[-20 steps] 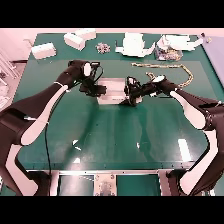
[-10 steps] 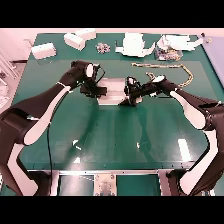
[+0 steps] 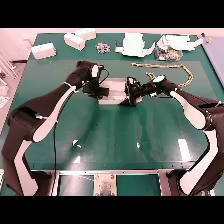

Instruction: Fold the box and place the chain.

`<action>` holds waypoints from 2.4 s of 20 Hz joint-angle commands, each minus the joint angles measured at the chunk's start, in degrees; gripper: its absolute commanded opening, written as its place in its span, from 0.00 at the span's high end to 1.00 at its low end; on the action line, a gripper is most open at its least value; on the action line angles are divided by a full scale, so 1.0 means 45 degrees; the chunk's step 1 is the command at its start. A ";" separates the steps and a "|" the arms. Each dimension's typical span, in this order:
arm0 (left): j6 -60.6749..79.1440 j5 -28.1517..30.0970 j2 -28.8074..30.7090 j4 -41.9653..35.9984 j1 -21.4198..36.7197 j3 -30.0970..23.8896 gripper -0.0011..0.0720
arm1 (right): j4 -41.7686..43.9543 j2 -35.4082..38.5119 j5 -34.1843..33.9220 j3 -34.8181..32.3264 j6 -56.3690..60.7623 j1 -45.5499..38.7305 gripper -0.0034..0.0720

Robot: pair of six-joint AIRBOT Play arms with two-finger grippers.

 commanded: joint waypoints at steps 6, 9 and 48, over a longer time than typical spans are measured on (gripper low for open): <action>0.0126 -0.0136 -0.0214 0.0267 -0.0146 0.0287 0.89 | 0.0019 -0.0005 0.0019 0.0005 0.0000 0.0000 0.18; 0.0126 -0.0199 -0.0267 0.0267 -0.0146 0.0287 0.89 | 0.0024 -0.0005 0.0019 0.0005 0.0000 0.0000 0.18; 0.0146 -0.1190 -0.1103 -0.0180 0.0000 0.1676 0.43 | 0.0019 -0.0005 0.0019 0.0005 0.0000 0.0000 0.18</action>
